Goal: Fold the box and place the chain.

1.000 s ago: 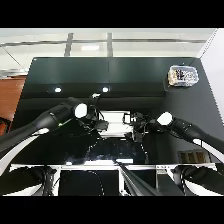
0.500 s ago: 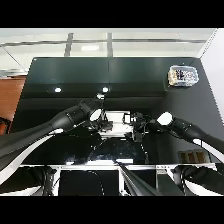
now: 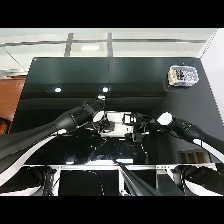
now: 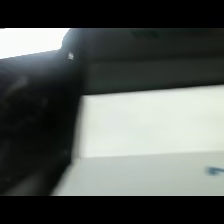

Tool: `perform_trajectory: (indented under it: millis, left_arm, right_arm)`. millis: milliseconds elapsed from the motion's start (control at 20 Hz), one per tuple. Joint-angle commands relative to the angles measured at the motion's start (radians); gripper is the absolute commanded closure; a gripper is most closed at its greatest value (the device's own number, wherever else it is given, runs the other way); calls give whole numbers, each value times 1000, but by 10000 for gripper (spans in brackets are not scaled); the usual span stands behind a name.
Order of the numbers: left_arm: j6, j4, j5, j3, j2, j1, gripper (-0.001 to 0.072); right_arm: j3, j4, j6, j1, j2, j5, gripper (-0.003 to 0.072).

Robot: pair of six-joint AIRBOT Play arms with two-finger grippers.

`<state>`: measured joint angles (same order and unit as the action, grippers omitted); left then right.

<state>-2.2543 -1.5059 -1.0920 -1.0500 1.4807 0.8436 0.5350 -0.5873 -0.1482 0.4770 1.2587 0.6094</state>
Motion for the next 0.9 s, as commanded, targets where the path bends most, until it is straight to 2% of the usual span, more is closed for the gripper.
perform_trajectory:
  millis: [0, 50, 100, 150, 250, 850]
  left_arm:
    - [-5, 0, -6, -1, 1, 0, 268]
    - [-5, 0, -5, -1, 1, 0, 271]
    - [-5, 0, -5, -2, 1, 0, 363]
    - [-5, 0, -5, -2, 1, 0, 536]
    - [-5, 0, -4, -2, 1, 0, 686]
    - [-1, 0, -9, -1, 1, 0, 684]
  right_arm:
    - [0, 3, 3, 1, 0, -1, 561]
    - [0, 3, 3, 1, 0, -1, 561]
    - [0, 3, 3, 1, 0, -1, 561]
    - [0, 3, 3, 1, 0, -1, 561]
    - [0, 3, 3, 1, 0, -1, 561]
    - [0, 5, 2, 1, 0, -4, 561]
